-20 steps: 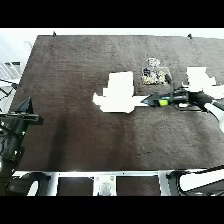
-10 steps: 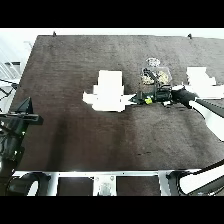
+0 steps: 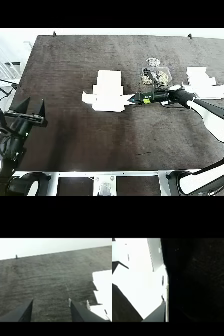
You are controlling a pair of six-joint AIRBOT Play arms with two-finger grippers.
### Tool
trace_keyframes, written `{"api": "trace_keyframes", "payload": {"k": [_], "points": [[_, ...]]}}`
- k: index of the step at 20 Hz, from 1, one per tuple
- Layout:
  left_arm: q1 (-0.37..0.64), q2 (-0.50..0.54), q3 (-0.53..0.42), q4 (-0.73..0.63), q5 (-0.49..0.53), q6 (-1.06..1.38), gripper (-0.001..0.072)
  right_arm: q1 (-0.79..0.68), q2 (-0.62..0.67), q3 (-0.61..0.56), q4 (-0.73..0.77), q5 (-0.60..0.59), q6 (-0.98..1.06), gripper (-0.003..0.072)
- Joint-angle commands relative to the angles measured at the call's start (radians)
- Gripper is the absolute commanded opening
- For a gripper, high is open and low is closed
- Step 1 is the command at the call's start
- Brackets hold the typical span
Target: Fold the box and place the chain.
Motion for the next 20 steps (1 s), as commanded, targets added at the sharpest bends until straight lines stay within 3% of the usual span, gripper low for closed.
{"api": "trace_keyframes", "payload": {"k": [1, 3, 7, 13, 15, 17, 20], "points": [[0.0, -0.067, 0.025, 0.0, -0.032, 0.003, 0.0521, 0.013, 0.0, -0.001, -0.008, -0.033, -0.035, 0.0009], [0.0, -0.189, 0.082, 0.0, -0.07, 0.003, 0.0521, 0.013, 0.0, -0.001, -0.008, -0.037, -0.035, 0.0009], [0.0, -0.535, 0.264, 0.003, -0.18, 0.007, 0.0521, 0.014, 0.0, 0.0, -0.008, -0.04, -0.047, 0.0009], [0.0, -0.986, 0.616, 0.109, -0.397, -0.047, 0.052, 0.014, 0.0, 0.0, -0.002, -0.062, -0.053, 0.001], [0.002, -1.102, 0.757, 0.24, -0.47, -0.179, 0.0521, 0.013, 0.0, 0.0, -0.001, -0.062, -0.053, 0.001], [0.016, -1.239, 0.946, 0.492, -0.65, -0.415, 0.0522, 0.013, 0.0, 0.0, -0.002, -0.063, -0.056, 0.001], [0.016, -1.434, 1.218, 0.7, -0.904, -0.621, 0.0522, 0.013, 0.0, 0.0, -0.003, -0.064, -0.057, 0.001]]}}
